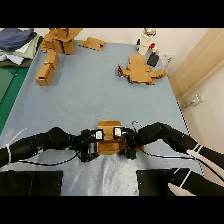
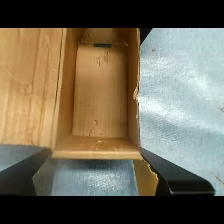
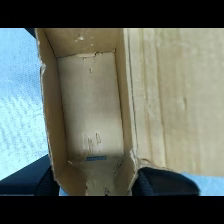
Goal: Fold the box.
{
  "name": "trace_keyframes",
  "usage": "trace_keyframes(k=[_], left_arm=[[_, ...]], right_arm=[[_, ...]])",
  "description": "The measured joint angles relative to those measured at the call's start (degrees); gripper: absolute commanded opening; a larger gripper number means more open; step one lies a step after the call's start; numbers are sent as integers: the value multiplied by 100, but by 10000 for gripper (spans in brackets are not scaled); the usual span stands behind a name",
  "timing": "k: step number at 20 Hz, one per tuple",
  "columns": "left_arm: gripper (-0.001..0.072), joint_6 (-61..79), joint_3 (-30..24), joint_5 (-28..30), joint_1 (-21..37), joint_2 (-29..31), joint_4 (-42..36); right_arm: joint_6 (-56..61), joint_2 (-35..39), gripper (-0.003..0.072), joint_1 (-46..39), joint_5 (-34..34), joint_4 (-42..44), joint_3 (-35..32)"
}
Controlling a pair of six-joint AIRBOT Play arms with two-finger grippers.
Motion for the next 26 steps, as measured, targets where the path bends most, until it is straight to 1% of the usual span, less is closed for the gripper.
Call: trace_keyframes(k=[8, 9, 10, 11, 26], left_arm=[[692, 81, 164, -20, -61, -245, 0], [678, 81, 170, -17, -68, -256, -2], [561, 81, 170, -24, -72, -264, 4], [526, 81, 170, -31, -76, -271, 22], [526, 81, 177, -20, -83, -339, 116]], right_arm=[[0, 0, 500, -2, 0, 0, 0], [0, -2, 500, 0, 0, 0, 0], [0, 0, 500, 0, 0, 0, 0], [0, 0, 500, 0, 0, 0, 0], [-2, 0, 500, 0, 0, 0, 0]])
